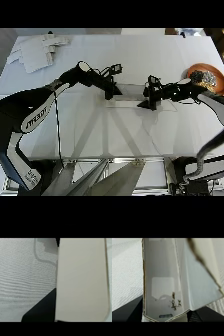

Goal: Fold the box and place the chain.

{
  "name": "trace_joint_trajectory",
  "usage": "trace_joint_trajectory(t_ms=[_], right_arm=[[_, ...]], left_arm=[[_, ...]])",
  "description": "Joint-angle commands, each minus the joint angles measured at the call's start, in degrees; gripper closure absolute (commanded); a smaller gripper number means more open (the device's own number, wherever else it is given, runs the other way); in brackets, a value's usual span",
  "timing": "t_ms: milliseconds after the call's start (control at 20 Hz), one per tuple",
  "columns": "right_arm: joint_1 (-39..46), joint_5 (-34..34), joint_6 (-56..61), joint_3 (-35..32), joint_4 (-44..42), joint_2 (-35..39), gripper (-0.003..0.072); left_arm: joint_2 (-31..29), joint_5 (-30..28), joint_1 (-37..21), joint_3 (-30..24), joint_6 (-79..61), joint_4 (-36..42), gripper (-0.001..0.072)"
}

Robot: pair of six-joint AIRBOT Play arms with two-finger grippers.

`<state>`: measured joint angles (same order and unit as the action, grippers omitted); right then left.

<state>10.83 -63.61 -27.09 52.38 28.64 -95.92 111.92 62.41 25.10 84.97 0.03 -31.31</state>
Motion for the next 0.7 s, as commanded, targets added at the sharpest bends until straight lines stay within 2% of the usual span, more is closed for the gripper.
trace_joint_trajectory(t_ms=[0, 300, 550, 600, 650], right_arm=[[-0.04, -0.02, 0.02, 0.0, 0.0, -0.02, 0.0241], [-0.04, -0.02, 0.02, 0.0, 0.0, -0.02, 0.0241], [-0.04, -0.02, 0.02, 0.0, 0.0, -0.02, 0.0241], [-0.04, -0.02, 0.02, 0.0, 0.0, -0.02, 0.0241], [-0.04, -0.02, 0.02, 0.0, 0.0, -0.02, 0.0241]], left_arm=[[0.0, -0.04, 0.0, -0.02, 0.0, 0.0, 0.0699], [0.02, -0.42, 0.0, -0.02, -0.02, 1.79, 0.0698], [0.0, 1.92, 0.0, -0.02, 0.37, 5.14, 0.0682], [0.0, 1.92, 0.0, -0.02, 0.39, 5.09, 0.064], [0.02, 2.03, -0.02, -0.02, 0.37, 5.09, 0.0522]])
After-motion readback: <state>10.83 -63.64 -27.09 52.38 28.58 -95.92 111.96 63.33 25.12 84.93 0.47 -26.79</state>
